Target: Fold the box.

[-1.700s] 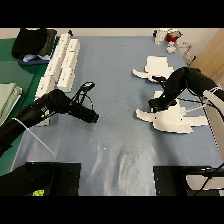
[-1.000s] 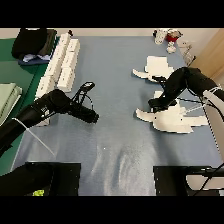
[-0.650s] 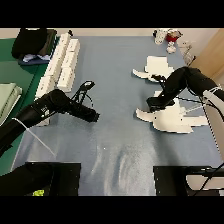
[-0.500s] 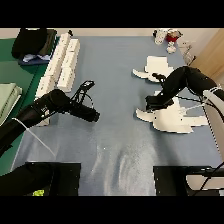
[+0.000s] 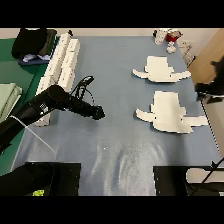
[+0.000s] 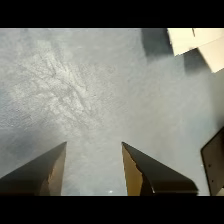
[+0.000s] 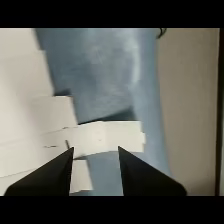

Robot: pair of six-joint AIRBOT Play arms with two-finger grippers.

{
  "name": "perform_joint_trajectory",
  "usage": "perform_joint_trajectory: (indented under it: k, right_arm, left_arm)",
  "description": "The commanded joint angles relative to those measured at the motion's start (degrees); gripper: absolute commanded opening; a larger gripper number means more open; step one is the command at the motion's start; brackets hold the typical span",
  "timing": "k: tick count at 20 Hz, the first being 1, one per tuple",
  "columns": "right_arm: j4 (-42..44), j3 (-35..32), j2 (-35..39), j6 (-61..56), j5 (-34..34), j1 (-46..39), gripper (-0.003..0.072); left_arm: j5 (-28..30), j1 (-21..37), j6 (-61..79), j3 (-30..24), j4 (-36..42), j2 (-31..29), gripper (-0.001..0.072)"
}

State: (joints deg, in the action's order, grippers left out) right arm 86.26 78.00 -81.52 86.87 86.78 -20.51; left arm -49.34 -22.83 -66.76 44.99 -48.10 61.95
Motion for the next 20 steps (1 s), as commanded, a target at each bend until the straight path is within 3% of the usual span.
perform_joint_trajectory:
  k: [1,4,6,16,19,20]
  right_arm:
    - [9.81,-3.58,-0.11,8.55,-0.35,-15.8,0.0448]
    - [13.44,-5.46,-2.6,17.59,-0.79,-22.12,0.0449]
    - [21.07,-5.46,-4.81,23.04,-0.11,-24.02,0.0448]
    - [28.3,-5.46,-15.08,32.94,2.73,-23.91,0.044]
    - [32.5,-5.44,-16.17,35.93,5.09,-22.21,0.0253]
    - [33.24,-5.44,-16.17,36.57,5.35,-21.09,0.0147]
  left_arm:
    - [-1.2,0.04,-0.79,1.2,2.23,0.0,0.0523]
    - [-1.2,0.04,-0.79,1.2,3.21,0.0,0.0523]
    - [-1.27,0.04,-0.81,1.2,3.39,0.0,0.0524]
    - [-2.78,0.04,-3.82,1.2,3.63,0.0,0.0523]
    - [-2.84,0.04,-3.69,1.2,4.37,-0.02,0.0524]
    - [-2.82,0.04,-3.72,1.2,4.46,-0.02,0.0524]
